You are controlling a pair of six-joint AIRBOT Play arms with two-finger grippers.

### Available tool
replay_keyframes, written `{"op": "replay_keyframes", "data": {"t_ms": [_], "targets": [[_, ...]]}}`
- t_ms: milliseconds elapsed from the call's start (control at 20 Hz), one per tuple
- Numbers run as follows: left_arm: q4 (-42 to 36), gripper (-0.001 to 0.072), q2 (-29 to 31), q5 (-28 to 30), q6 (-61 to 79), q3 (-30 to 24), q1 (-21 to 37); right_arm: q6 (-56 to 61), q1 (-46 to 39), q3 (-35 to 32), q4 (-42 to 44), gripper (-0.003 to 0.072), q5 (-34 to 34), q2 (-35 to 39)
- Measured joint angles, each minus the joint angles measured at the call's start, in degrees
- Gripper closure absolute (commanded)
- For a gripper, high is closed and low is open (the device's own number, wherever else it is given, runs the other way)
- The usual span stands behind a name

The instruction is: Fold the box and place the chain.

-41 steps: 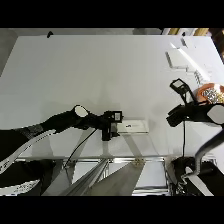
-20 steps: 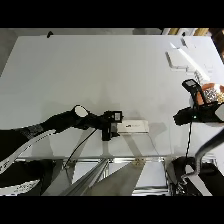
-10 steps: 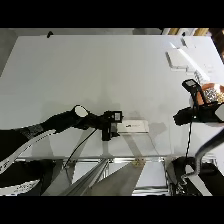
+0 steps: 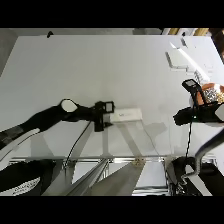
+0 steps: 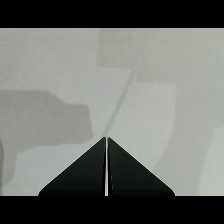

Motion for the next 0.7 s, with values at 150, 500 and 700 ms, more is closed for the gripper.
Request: {"op": "replay_keyframes", "data": {"t_ms": [150, 500, 700], "targets": [[6.1, 0.0542, 7.2, 0.7, -10.6, 0.0, 10.1, 0.0, 0.0, 0.0, 0.0, 0.0673, 0.0, 0.0], [18.9, 0.0499, 14.4, 1.9, -36.4, 0.0, 39.6, 0.0, 0.0, 0.0, 0.0, 0.0673, 0.0, 0.0], [29.6, 0.0287, 13.5, 1.0, -49.6, 0.0, 49.4, 0.0, 0.0, 0.0, 0.0, 0.0673, 0.0, 0.0]]}}
